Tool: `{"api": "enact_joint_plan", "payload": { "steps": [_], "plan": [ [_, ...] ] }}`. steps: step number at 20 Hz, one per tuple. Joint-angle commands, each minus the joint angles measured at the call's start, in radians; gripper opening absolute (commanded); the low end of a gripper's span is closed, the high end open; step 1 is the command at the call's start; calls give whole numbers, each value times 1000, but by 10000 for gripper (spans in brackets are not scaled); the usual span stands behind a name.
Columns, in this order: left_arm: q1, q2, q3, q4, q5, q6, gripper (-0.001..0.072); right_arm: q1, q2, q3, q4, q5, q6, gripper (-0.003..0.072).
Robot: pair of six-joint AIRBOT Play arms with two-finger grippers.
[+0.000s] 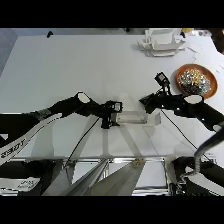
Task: Fold the box and place the chain.
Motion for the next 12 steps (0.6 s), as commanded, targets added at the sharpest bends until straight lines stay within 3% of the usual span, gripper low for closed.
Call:
{"api": "enact_joint_plan", "payload": {
  "steps": [1, 6, 12],
  "plan": [
    [0, 1, 0, 2, -3, 2, 44, 0, -9, 0, -19, 23, 28, 14],
    [0, 1, 0, 2, -3, 2, 44, -1, 137, 64, -7, 148, 101, 14],
    [0, 1, 0, 2, -3, 2, 44, -1, 372, 90, -359, 271, 200, 13]
  ]
}}
